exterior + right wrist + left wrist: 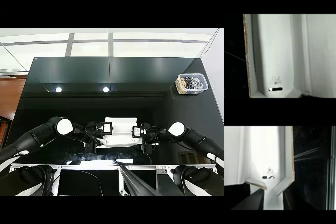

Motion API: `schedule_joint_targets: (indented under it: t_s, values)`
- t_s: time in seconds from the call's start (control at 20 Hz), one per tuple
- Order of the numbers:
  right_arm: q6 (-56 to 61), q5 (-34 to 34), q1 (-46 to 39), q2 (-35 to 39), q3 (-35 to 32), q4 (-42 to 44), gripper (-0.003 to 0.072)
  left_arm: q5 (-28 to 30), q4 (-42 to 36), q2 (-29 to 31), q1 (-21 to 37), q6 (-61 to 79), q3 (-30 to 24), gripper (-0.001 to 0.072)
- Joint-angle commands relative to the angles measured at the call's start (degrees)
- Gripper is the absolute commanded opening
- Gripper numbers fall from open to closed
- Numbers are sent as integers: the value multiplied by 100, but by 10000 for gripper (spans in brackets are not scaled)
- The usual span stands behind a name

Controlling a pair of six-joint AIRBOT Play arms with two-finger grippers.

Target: Fold the box and place the chain.

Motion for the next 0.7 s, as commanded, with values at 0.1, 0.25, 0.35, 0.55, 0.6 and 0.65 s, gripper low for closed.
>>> schedule_joint_targets:
  t_s: [0.1,0.25,0.35,0.55,0.6,0.65]
  values:
    - [2,2,-4,-4,-2,0,91,151,-85,-20,-168,11,-2,272]
    - [2,2,-4,-4,-2,0,91,411,-90,-28,-289,11,-2,274]
    - [2,2,-4,-4,-2,0,91,396,-61,-28,-293,11,-2,275]
    - [2,2,-4,-4,-2,0,91,407,-96,-33,-295,9,-2,276]
    - [2,2,-4,-4,-2,0,91,407,-114,-52,-295,9,-2,276]
    - [2,2,-4,-4,-2,0,91,404,-144,-90,-295,2,-2,275]
